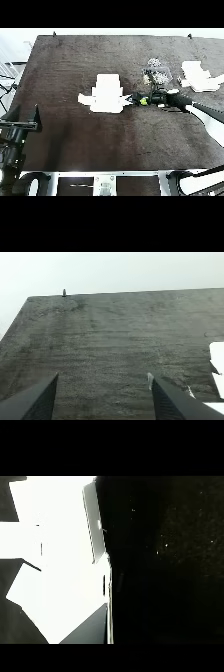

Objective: Fold the box and place the chain.

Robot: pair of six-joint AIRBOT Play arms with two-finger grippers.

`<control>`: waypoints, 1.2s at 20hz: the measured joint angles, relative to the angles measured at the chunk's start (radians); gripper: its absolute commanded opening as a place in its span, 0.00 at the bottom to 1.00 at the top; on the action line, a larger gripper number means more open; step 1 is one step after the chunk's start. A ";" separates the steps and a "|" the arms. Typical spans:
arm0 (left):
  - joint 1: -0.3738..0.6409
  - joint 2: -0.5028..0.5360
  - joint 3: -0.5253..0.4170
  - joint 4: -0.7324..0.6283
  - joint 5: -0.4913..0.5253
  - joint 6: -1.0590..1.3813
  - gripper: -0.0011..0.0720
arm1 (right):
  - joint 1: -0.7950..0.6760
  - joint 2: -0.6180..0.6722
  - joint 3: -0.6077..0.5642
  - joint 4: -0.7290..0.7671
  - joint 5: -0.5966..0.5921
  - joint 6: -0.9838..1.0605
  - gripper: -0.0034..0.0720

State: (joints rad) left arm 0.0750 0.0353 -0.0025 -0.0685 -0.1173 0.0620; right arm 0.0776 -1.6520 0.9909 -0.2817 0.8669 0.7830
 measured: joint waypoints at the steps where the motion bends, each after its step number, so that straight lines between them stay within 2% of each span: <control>1: 0.000 0.000 0.000 0.000 -0.020 -0.004 0.89 | 0.000 -0.002 0.002 -0.005 -0.001 -0.005 0.06; 2: 0.000 0.000 0.000 0.000 -0.046 -0.008 0.88 | 0.000 -0.003 0.002 -0.007 -0.005 -0.009 0.06; 3: 0.000 0.000 0.000 0.001 -0.071 -0.009 0.82 | -0.001 -0.004 0.001 -0.010 -0.008 -0.012 0.06; 6: 0.000 -0.028 0.009 0.003 -0.133 -0.017 0.83 | 0.000 0.005 -0.021 0.009 -0.037 -0.043 0.06; 8: 0.000 -0.087 0.036 0.005 -0.171 -0.023 0.83 | 0.005 0.024 -0.042 0.047 -0.061 -0.079 0.06; 10: 0.000 -0.190 0.083 0.015 -0.211 -0.024 0.83 | 0.007 0.035 -0.054 0.067 -0.079 -0.103 0.06; 13: 0.000 -0.418 0.188 0.028 -0.268 -0.027 0.83 | 0.009 0.042 -0.062 0.083 -0.090 -0.134 0.06; 16: 0.000 -0.697 0.334 0.044 -0.367 -0.027 0.83 | 0.011 0.045 -0.066 0.090 -0.097 -0.161 0.06; 19: 0.000 -0.980 0.521 0.097 -0.492 -0.068 0.83 | 0.018 0.046 -0.083 0.100 -0.112 -0.208 0.06; 24: -0.003 -1.381 0.898 0.294 -0.758 -0.267 0.83 | 0.031 0.047 -0.122 0.183 -0.141 -0.349 0.06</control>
State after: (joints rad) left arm 0.0719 -1.3457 0.8951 0.2253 -0.8749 -0.2050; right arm 0.1089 -1.6054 0.8688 -0.0982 0.7258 0.4335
